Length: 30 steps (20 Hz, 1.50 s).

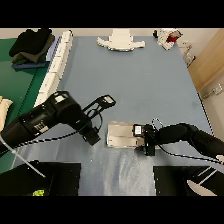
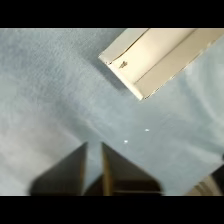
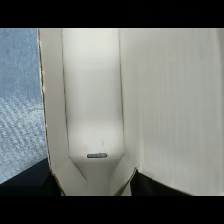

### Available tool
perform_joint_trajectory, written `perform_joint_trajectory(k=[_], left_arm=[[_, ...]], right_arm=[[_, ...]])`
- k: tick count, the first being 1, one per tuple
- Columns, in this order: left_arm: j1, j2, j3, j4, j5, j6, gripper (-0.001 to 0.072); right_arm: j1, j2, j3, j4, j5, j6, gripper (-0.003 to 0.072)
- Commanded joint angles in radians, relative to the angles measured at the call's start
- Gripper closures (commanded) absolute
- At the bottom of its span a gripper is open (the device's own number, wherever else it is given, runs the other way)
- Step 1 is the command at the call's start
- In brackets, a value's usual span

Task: Fold the box.

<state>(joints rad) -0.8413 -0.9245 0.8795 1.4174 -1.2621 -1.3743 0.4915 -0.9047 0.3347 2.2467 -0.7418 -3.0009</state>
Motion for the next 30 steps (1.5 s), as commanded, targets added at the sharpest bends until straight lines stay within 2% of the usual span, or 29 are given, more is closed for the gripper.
perform_joint_trajectory(k=[1,3,5,10,13,23,26,30], left_arm=[[0.192,0.084,-0.159,-0.193,0.207,0.588,0.0019],[0.240,0.062,-0.201,-0.261,0.279,0.744,0.0019],[0.245,0.019,-0.245,-0.317,0.333,0.895,0.0019],[0.245,-0.043,-0.386,-0.665,0.519,1.426,0.0019],[0.244,-0.050,-0.441,-0.800,0.579,1.553,0.0019],[0.242,-0.085,-0.461,-0.873,0.605,1.569,0.0019],[0.212,-0.119,-0.461,-0.884,0.611,1.572,0.0019],[0.174,-0.155,-0.461,-0.896,0.670,1.593,0.0019]], right_arm=[[0.000,0.000,0.001,0.000,0.000,0.000,0.0142],[0.000,0.000,0.001,0.000,0.000,0.000,0.0143],[0.000,0.000,0.001,0.000,0.000,0.000,0.0143],[0.000,0.000,0.001,0.000,0.000,0.000,0.0143],[0.000,0.000,0.001,0.000,0.000,0.000,0.0142],[0.000,0.000,0.001,0.000,0.000,0.000,0.0143],[0.000,0.000,0.001,0.000,0.000,0.000,0.0142],[0.000,0.000,0.001,0.000,0.000,0.000,0.0142]])
